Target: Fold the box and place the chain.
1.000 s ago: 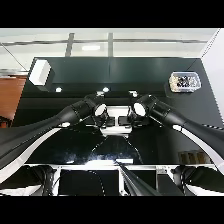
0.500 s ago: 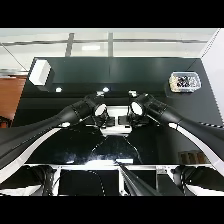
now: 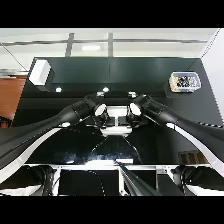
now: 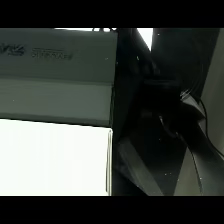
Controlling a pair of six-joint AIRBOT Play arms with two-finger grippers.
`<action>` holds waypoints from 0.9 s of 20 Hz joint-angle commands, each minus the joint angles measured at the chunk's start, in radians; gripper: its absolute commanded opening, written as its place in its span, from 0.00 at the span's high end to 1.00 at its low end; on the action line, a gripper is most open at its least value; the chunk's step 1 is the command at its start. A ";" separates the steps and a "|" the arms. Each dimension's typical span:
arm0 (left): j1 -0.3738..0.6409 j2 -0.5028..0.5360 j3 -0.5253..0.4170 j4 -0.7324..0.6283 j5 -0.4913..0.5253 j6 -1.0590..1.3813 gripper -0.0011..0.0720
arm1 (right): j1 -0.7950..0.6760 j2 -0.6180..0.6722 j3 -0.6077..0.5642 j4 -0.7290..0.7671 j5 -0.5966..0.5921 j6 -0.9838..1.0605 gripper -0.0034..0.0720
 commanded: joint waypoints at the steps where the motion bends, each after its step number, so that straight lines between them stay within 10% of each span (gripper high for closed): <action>1: 0.000 -0.001 0.001 0.005 0.000 0.004 0.95 | 0.001 -0.001 0.001 0.003 -0.011 0.001 0.93; 7: 0.000 -0.001 0.001 0.005 0.000 0.004 0.95 | 0.001 0.000 0.002 0.003 -0.015 0.001 0.93; 10: 0.000 -0.001 0.001 0.005 0.000 0.004 0.95 | 0.001 0.000 0.002 0.003 -0.015 0.001 0.69; 14: 0.000 -0.001 0.001 0.005 0.000 0.004 0.95 | 0.001 0.000 0.002 0.004 -0.015 0.013 0.93; 18: 0.000 -0.001 0.001 0.005 0.000 0.004 0.95 | 0.001 0.000 0.002 0.003 -0.019 0.012 0.93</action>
